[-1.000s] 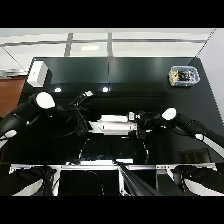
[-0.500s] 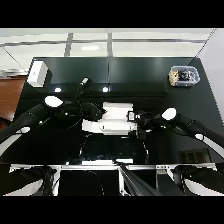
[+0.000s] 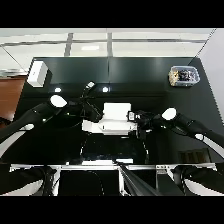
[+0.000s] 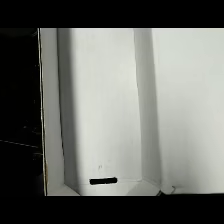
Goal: Fold the box and place the chain.
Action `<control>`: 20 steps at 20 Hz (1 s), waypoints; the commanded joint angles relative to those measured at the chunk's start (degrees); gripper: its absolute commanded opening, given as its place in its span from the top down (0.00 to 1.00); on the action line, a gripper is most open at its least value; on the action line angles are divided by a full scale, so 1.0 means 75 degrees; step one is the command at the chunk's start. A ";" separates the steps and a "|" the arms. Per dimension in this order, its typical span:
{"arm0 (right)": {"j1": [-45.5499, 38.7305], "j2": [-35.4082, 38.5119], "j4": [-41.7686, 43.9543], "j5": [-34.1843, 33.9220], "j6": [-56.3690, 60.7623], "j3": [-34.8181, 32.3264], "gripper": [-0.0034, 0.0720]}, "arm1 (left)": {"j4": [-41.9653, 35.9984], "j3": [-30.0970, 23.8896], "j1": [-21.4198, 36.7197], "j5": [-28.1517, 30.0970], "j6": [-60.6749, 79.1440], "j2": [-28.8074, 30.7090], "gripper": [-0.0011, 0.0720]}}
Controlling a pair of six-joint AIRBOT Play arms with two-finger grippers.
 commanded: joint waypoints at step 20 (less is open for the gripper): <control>0.0006 -0.0006 0.0003 0.0000 0.0003 0.0003 0.37 | 0.0487 -0.1070 -0.0102 -0.0393 0.5251 0.0600 0.07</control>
